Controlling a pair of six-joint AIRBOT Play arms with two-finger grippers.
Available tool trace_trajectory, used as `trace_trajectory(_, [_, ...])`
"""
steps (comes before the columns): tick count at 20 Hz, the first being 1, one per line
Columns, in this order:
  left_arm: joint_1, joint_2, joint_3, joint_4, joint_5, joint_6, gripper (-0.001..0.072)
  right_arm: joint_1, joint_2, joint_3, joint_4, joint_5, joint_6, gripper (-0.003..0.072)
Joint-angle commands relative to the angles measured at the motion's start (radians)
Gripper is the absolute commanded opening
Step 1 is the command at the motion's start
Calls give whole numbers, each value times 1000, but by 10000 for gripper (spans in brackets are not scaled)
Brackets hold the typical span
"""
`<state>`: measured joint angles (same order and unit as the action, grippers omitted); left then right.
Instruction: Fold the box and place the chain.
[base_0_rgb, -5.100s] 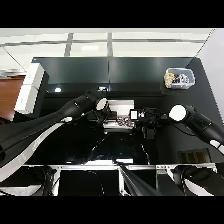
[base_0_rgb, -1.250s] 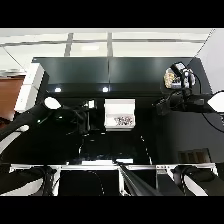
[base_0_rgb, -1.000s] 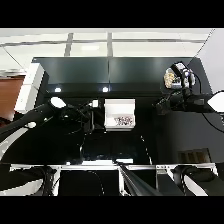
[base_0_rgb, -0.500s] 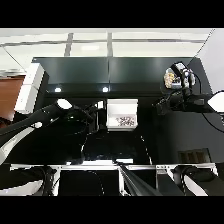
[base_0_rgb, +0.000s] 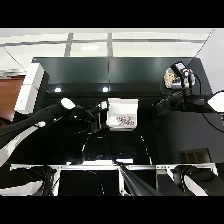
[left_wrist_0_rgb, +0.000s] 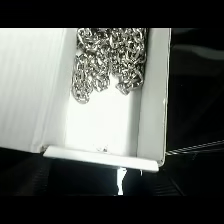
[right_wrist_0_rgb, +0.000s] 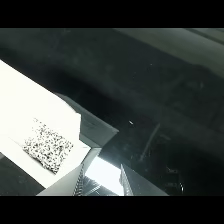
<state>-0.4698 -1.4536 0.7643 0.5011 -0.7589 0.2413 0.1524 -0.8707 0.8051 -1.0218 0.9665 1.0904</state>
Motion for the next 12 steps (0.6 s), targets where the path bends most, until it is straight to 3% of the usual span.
trace_trajectory(1, [-7, -3, 5, -5, -2, 20, 700, 0, -1, 0, 0, 0, 0, 283])
trace_trajectory(3, [-8, -3, 5, -5, -16, 20, 641, 0, -3, 0, 0, -6, 0, 282])
trace_trajectory(4, [-8, -3, 5, -5, -31, 20, 550, 0, -5, 0, 0, -6, 0, 282])
trace_trajectory(6, [-8, -3, 5, -5, -39, 16, 531, 0, -16, -6, 14, -6, 2, 282])
trace_trajectory(7, [-8, -3, 5, -5, -36, 17, 465, 0, -21, -20, 40, -23, 2, 282])
trace_trajectory(9, [-8, -3, 5, -5, -30, 17, 462, 0, -33, -71, 132, -128, 31, 284])
trace_trajectory(11, [-8, -3, 5, -5, -30, 17, 462, 0, -77, -86, 230, -265, 106, 680])
trace_trajectory(12, [-8, -3, 5, -5, -30, 17, 462, -1, -115, -65, 268, -306, 107, 680])
